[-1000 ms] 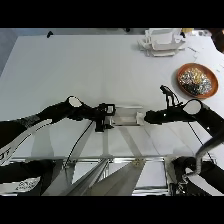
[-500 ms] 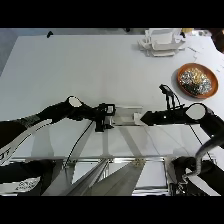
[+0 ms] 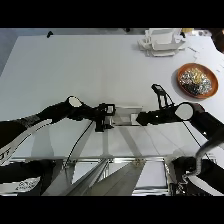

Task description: Fold the box and place the chain.

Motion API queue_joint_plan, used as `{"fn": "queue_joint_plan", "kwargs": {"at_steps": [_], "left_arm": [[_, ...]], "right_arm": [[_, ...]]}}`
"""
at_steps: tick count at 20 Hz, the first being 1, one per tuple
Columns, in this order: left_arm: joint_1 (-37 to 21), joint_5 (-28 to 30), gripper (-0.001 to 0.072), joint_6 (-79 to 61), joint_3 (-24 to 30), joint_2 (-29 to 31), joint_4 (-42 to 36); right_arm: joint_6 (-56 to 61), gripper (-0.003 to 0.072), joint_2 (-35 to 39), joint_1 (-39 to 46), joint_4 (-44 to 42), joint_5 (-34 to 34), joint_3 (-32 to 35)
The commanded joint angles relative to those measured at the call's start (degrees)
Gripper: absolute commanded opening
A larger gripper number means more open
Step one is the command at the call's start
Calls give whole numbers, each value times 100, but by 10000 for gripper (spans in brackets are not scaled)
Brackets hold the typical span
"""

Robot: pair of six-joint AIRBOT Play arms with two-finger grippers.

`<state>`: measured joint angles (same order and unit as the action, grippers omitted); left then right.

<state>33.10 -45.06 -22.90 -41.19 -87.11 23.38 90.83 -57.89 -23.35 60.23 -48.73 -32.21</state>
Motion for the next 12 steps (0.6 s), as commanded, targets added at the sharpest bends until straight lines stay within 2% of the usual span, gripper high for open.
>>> {"fn": "queue_joint_plan", "kwargs": {"at_steps": [1,8,12], "left_arm": [[-4,2,273,-2,0,4,0],[-4,2,273,-2,0,4,0],[-4,4,273,-2,0,4,0]], "right_arm": [[1014,402,-431,-470,529,-24,-339],[3056,393,-1180,-1187,2002,-662,-988],[3943,393,-1480,-1449,2656,-745,-1178]]}}
